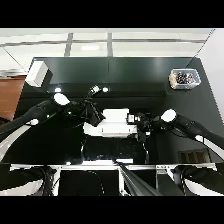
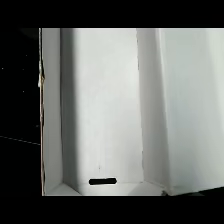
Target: Fold the box and place the chain.
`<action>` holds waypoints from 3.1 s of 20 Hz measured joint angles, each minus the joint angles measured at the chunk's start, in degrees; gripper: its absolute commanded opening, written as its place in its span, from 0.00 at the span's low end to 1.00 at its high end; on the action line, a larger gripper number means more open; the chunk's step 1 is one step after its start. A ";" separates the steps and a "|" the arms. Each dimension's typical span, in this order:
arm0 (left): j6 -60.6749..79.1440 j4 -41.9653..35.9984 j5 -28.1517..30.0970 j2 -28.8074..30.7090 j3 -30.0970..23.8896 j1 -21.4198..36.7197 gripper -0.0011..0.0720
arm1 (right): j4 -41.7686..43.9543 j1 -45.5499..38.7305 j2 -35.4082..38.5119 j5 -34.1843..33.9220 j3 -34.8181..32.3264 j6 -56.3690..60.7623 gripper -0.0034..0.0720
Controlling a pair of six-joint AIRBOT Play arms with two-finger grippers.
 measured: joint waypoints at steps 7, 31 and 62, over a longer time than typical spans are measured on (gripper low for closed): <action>-3.56 1.62 -11.02 9.77 1.20 16.61 0.05 | 0.07 0.00 0.00 -0.04 0.00 0.07 0.45; 34.27 5.29 -2.86 8.63 -9.27 0.61 0.68 | 0.07 0.00 0.00 -0.04 0.00 0.07 0.45; 32.02 3.08 0.15 6.60 -9.27 -2.16 0.35 | 0.09 -0.02 -0.02 -0.09 0.00 0.04 0.45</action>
